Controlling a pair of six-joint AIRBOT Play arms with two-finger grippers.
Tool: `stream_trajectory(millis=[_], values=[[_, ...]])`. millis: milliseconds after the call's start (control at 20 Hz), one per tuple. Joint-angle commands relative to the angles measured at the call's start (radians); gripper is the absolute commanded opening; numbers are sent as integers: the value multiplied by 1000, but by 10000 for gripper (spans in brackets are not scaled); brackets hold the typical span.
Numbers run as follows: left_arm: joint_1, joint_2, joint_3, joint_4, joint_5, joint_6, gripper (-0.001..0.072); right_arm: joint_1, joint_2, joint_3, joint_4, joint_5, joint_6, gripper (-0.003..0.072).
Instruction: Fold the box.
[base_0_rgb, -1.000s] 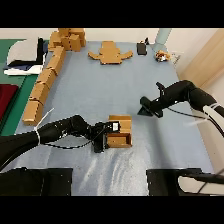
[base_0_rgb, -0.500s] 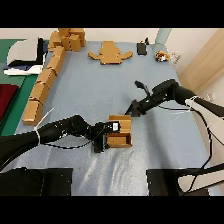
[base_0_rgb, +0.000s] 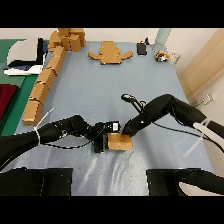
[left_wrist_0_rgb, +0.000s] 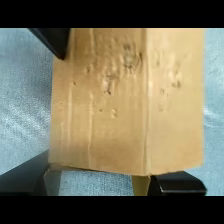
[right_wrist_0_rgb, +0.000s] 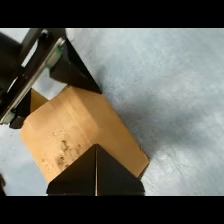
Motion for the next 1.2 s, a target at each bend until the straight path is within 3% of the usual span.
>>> stream_trajectory(millis=[0,250,400,700,800,900,1000,1150], values=[[0,1,0,0,0,0,454,109,101,-57,-89,125,8,4],[0,1,0,0,0,0,454,272,143,-103,-307,285,101,4],[0,1,0,0,0,0,454,354,195,-140,-447,319,172,4],[0,1,0,0,0,0,454,455,459,-319,-567,477,187,6],[0,1,0,0,0,0,454,460,495,-336,-567,487,186,153],[0,1,0,0,0,0,454,460,491,-336,-573,488,177,186],[0,1,0,0,0,0,454,460,473,-336,-582,489,143,394],[0,1,0,0,0,0,454,460,443,-336,-582,489,112,422]])
